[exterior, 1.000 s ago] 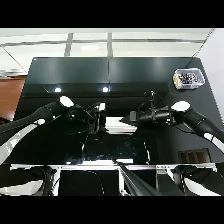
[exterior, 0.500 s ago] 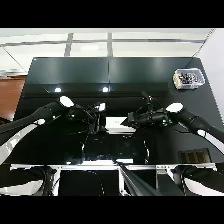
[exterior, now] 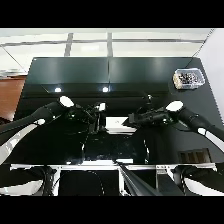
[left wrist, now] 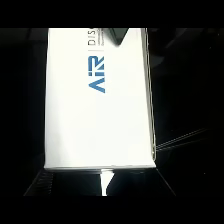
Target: Fold the box and place the chain.
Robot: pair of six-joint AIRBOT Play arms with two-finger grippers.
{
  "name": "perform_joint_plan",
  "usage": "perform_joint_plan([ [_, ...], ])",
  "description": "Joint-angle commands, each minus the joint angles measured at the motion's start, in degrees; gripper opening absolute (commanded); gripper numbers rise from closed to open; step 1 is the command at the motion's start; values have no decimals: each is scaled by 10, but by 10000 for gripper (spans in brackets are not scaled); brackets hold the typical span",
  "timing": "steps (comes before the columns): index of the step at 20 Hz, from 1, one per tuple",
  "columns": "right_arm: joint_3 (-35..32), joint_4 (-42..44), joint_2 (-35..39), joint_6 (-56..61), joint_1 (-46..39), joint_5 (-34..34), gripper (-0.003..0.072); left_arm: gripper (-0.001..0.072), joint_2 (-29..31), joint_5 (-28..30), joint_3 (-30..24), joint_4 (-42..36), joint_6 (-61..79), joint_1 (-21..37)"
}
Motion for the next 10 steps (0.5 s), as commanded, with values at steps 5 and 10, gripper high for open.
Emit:
perform_joint_plan([
  [5, 69, -112, 140, -14, -144, 94, 18, 429, 24, 79, 0, 10, -2, 0],
  [10, 69, -152, 191, 10, -239, 136, 18, 716, 51, 60, 0, 10, -48, 4],
])
